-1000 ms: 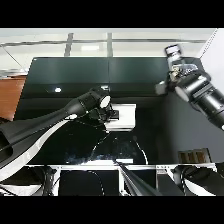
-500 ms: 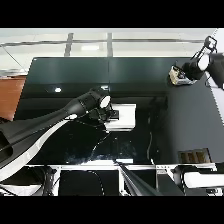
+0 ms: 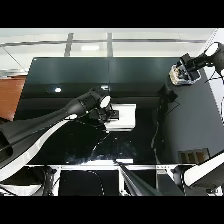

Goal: Fold the box and place the chain.

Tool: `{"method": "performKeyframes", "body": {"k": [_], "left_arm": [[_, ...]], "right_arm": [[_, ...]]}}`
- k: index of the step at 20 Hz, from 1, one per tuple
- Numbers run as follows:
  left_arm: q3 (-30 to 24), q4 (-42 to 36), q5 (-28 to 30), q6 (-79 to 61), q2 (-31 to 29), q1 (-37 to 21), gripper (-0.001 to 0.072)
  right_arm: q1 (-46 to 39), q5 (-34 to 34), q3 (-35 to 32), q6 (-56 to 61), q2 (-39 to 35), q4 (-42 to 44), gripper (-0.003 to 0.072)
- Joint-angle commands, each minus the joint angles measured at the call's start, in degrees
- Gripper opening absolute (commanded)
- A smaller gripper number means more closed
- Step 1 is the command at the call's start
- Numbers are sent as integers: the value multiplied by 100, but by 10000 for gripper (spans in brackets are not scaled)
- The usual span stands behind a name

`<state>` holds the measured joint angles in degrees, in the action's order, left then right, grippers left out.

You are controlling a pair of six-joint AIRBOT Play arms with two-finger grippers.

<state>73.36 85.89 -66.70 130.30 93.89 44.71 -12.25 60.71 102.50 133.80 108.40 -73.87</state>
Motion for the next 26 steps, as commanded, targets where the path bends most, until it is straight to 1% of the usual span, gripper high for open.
{"method": "performKeyframes", "body": {"k": [1,10,13,14,15,16,17,19,21,23,26], "left_arm": [[2,2,15,-2,-4,-2,27],[2,2,20,-2,-4,0,27],[2,0,13,-2,-4,0,27],[2,0,15,-2,-4,0,27],[2,0,17,-2,-4,0,27],[2,0,17,-2,-4,0,27],[2,0,20,-2,-4,0,27],[2,0,17,-2,-4,0,27],[2,0,20,-2,-4,0,27],[2,2,17,-2,-4,-2,27],[2,2,20,-2,-4,-2,27]], "right_arm": [[-55,-157,101,210,216,393,532],[-59,-490,101,247,474,461,526],[-59,-476,101,181,570,457,525],[-59,-435,101,94,595,466,345],[-59,-426,101,-125,599,463,189],[-63,-428,103,-348,597,470,89],[-87,-424,103,-562,575,501,13],[-168,-426,114,-1180,476,619,17],[-256,-396,114,-2074,238,763,16],[-308,-289,114,-2887,-170,780,16],[-321,-210,114,-3766,-1038,881,15]]}}
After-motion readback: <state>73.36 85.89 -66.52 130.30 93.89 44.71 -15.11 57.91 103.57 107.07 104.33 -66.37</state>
